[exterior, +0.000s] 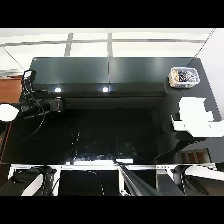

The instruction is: Fold the box and place the chain.

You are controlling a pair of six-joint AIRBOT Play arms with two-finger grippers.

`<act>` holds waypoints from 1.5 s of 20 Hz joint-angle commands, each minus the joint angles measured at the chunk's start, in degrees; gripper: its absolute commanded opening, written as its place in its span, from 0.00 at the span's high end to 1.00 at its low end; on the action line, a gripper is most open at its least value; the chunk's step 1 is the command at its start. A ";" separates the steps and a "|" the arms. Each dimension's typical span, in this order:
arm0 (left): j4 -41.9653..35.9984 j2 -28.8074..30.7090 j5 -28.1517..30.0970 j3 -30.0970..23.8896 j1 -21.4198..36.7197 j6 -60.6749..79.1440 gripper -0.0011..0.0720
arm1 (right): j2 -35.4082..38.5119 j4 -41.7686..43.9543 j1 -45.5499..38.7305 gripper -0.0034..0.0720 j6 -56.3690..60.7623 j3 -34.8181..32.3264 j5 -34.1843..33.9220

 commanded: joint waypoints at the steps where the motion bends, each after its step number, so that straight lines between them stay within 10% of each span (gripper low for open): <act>1: -0.52 -0.07 -0.31 -0.02 -0.04 0.00 0.02 | -10.88 -1.09 -2.49 0.01 -8.15 9.27 13.44; 6: -0.66 -0.07 -0.28 -0.02 -0.04 -0.02 0.02 | -12.00 -3.56 -2.25 0.05 -17.86 9.46 15.04; 11: -0.66 -0.07 -0.31 -0.02 -0.04 0.00 0.02 | -11.04 -1.66 -1.66 0.94 -18.10 6.51 18.80; 21: -0.66 -0.07 0.15 -0.02 -0.04 0.00 0.02 | 19.28 20.87 10.60 0.94 -18.58 -15.91 11.63; 26: -3.85 -1.57 -4.72 0.15 -0.46 0.46 0.02 | 39.80 37.68 30.51 0.94 -18.14 -39.28 -6.71; 30: -21.68 -10.56 -10.29 2.54 -0.63 12.46 0.02 | 45.66 47.25 51.32 0.94 -16.65 -55.23 -25.53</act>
